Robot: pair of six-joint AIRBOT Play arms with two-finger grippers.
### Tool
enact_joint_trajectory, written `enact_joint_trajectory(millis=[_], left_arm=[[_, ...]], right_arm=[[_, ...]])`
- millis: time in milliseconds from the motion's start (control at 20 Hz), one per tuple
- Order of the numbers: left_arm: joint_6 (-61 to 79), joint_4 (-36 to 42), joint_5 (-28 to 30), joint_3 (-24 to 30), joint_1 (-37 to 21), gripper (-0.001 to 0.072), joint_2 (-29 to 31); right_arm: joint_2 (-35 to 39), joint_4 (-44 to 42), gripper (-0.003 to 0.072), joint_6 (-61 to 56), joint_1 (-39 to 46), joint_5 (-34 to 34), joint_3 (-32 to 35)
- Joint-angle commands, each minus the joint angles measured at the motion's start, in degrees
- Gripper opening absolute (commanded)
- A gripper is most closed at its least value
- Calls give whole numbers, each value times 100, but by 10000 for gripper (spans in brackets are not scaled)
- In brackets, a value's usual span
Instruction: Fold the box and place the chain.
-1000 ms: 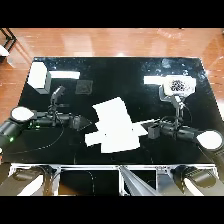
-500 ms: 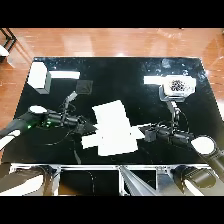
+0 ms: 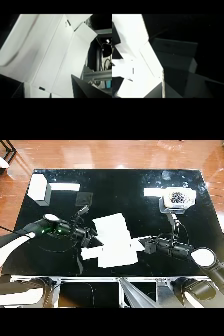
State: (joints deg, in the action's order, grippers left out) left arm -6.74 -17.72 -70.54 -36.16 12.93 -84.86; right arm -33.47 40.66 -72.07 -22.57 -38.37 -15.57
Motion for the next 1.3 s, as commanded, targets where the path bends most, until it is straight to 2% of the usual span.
enact_joint_trajectory(millis=[0, 150, 300, 550, 750, 800, 850, 900, 1100, 1150, 1200, 1250], left_arm=[[535, 48, -26, -92, 48, 621, -90], [535, -63, -59, -107, 188, 592, -90], [538, -195, -39, -129, 372, 390, -90], [542, -297, 26, -282, 317, 386, -90], [527, -304, 17, -304, 323, 352, -98], [527, -304, 22, -304, 323, 305, -103], [527, -304, 24, -304, 321, 221, -103], [525, -304, 22, -304, 323, 192, -103], [476, -334, -208, -302, 341, 202, -103], [450, -415, -212, -299, 365, 280, -103], [273, -551, -127, -295, 385, 425, -103], [20, -710, -28, -295, 404, 506, -103]], right_arm=[[2, 28, 19, -20, -7, -42, 0], [0, 68, 20, -20, -4, -39, 0], [0, 142, 20, -37, -4, -61, 0], [0, 164, 20, -42, -4, -297, 0], [0, 173, 20, -42, -4, -297, 0], [0, 192, 20, -42, -4, -297, 0], [0, 212, 20, -42, -4, -297, 0], [0, 236, 20, -44, -4, -295, 0], [0, 293, 20, -105, -7, -297, 0], [0, 293, 20, -105, -7, -297, 0], [0, 293, 20, -107, -4, -297, 0], [0, 293, 20, -107, -4, -297, 0]])
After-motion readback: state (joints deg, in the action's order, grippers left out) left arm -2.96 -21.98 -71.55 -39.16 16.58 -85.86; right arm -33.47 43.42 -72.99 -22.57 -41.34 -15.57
